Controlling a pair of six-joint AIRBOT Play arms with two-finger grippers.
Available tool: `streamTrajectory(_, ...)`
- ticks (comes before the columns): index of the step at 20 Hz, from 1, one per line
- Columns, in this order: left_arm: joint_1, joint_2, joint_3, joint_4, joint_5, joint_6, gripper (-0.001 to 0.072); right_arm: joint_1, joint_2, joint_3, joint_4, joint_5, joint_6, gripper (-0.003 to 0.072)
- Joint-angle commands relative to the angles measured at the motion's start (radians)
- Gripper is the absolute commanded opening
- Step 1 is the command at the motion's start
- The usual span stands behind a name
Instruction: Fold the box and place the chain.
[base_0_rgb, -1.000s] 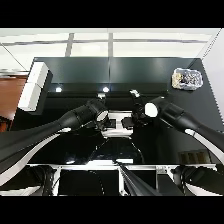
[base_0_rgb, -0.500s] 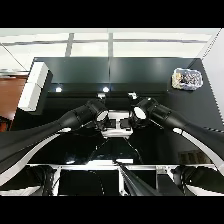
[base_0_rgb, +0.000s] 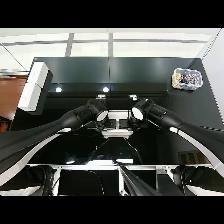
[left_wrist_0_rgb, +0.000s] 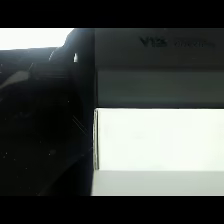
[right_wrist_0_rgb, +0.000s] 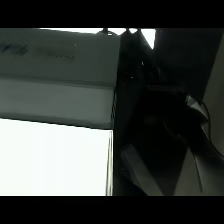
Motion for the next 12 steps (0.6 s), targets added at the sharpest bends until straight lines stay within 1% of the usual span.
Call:
streamTrajectory(1, 0.001, 0.000, 0.001, 0.005, 0.002, 0.005, 0.0027, 0.001, -0.002, 0.000, 0.006, -0.022, 0.007, 0.0009)
streamTrajectory(4, 0.001, 0.000, 0.001, 0.005, 0.002, 0.005, 0.0027, 0.000, -0.001, 0.000, 0.006, -0.022, 0.007, 0.0012)
streamTrajectory(5, 0.001, 0.000, 0.001, 0.005, 0.002, 0.005, 0.0027, 0.000, -0.001, 0.000, 0.006, -0.023, 0.010, 0.0093)
streamTrajectory(6, 0.001, 0.000, 0.001, 0.005, 0.002, 0.005, 0.0027, 0.000, -0.001, 0.000, 0.006, -0.024, 0.016, 0.0191)
streamTrajectory(7, 0.001, 0.000, 0.001, 0.005, 0.002, 0.005, 0.0027, 0.000, -0.001, 0.000, 0.006, -0.025, 0.018, 0.0200)
streamTrajectory(9, 0.001, 0.000, 0.001, 0.005, 0.002, 0.005, 0.0027, 0.000, -0.001, 0.000, 0.005, -0.031, 0.016, 0.0010)
streamTrajectory(12, 0.001, 0.000, 0.001, 0.005, 0.002, 0.005, 0.0027, 0.000, 0.000, 0.000, 0.005, -0.037, 0.013, 0.0014)
